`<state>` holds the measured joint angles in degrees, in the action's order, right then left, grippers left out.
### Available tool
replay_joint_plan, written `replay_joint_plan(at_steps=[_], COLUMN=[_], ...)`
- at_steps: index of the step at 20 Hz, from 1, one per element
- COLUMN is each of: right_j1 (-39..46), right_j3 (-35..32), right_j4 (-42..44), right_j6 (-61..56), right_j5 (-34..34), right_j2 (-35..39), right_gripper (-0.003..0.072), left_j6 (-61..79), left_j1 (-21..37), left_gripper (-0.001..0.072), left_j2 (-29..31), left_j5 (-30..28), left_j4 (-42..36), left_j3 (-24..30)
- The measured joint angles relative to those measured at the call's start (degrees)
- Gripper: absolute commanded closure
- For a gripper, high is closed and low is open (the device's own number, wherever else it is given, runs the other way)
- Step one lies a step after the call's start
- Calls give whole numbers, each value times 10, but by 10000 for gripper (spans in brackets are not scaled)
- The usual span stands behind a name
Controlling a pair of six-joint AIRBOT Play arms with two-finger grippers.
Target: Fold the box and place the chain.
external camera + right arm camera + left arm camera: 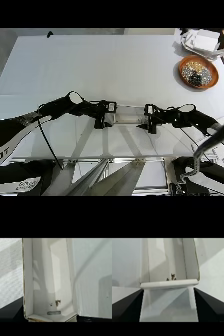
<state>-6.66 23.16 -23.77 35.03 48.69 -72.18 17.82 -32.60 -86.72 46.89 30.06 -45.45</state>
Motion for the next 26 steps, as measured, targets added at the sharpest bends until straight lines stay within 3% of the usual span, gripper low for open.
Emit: replay_joint_plan(at_steps=[16, 17, 18, 21, 23, 26], right_j1=[0, 0, 0, 0, 0, 0], right_j3=[0, 0, 0, 0, 0, 0], right_j4=[0, 0, 0, -1, -1, -1], right_j6=[0, 0, 0, 0, 0, 0], right_j5=[0, 0, 0, 1, 1, 1], right_j2=[0, 0, 0, 0, 0, 0], right_gripper=[270, 270, 270, 270, 270, 270], left_j6=[41, 43, 43, 45, 46, 47], left_j1=[-20, -20, -21, -21, -21, -21], left_gripper=[20, 54, 161, 329, 379, 377], left_j2=[-40, -40, -41, -41, -41, -41], left_j5=[-9, -9, -9, -10, -10, -10], left_j4=[-83, -87, -91, -97, -98, -99], left_j3=[0, 0, 0, 0, 0, 0])
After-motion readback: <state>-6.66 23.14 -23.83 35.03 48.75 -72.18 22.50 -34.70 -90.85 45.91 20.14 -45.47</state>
